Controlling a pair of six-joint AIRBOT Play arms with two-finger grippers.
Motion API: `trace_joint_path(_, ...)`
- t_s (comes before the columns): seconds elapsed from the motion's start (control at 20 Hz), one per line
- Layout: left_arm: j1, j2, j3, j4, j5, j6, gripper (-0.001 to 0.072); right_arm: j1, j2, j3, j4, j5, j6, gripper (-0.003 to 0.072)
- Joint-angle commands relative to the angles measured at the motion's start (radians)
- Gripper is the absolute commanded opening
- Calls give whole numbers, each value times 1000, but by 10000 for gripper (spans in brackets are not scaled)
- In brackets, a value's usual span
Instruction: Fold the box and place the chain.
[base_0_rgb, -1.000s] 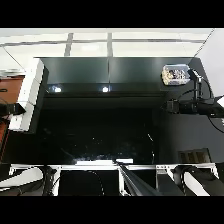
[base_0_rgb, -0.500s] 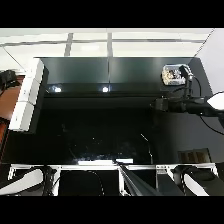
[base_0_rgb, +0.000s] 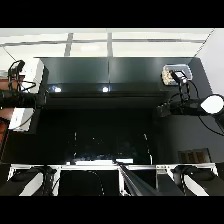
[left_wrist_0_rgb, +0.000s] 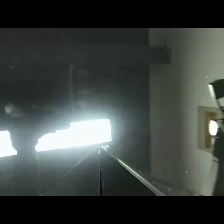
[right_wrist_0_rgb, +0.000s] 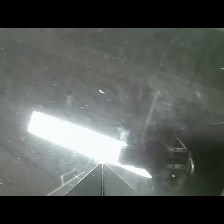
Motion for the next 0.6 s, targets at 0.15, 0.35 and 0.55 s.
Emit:
trace_joint_path(0.15,-27,181,-74,13,4,-4,27,3,0,1,-33,-2,2,12)
trace_joint_path(0.35,-27,176,-74,13,4,-4,27,3,0,1,-33,-2,2,12)
trace_joint_path(0.55,-27,176,-74,13,4,-4,27,3,0,1,-33,-2,2,12)
